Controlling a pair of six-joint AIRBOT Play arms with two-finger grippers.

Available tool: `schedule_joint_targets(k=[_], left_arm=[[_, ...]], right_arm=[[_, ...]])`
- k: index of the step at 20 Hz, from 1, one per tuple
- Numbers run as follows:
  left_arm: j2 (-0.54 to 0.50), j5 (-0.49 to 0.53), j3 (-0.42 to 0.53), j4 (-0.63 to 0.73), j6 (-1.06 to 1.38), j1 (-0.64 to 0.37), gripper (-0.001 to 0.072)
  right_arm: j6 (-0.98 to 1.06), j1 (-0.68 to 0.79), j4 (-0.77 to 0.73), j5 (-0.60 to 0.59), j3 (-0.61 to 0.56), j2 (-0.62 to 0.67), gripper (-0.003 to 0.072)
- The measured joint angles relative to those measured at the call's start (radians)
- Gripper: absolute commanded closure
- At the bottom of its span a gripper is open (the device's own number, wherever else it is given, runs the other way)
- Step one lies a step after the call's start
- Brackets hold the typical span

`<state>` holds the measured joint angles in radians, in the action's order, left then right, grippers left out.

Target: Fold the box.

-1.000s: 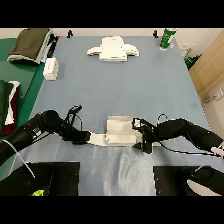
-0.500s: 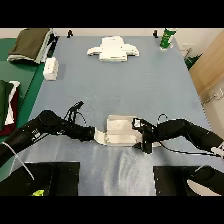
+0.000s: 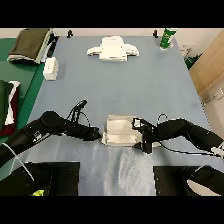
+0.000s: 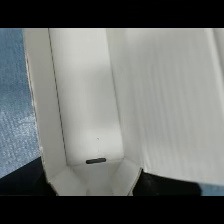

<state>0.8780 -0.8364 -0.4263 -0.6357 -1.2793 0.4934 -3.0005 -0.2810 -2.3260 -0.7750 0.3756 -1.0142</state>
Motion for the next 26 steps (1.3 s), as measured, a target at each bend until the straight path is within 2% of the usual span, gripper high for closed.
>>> schedule_joint_targets(k=[7,12,19,21,26], left_arm=[[0.0,-0.015,-0.06,-0.101,-0.098,-0.007,0.0334],[0.001,-0.037,-0.072,-0.075,-0.113,0.0,0.0336],[0.001,0.037,-0.072,-0.049,-0.125,0.064,0.0335],[0.001,0.05,-0.076,-0.095,-0.174,0.102,0.0336],[0.008,0.066,-0.122,-0.36,-0.455,0.245,0.0336]], right_arm=[[0.0,0.0,0.0,0.0,0.0,0.0,0.0094],[0.0,0.0,0.0,0.0,0.0,0.0,0.0094],[0.0,0.0,0.0,0.0,0.0,0.0,0.0094],[0.0,0.0,0.0,0.0,0.0,0.0,0.0094],[0.0,0.0,0.0,0.0,0.0,0.0,0.0094]])
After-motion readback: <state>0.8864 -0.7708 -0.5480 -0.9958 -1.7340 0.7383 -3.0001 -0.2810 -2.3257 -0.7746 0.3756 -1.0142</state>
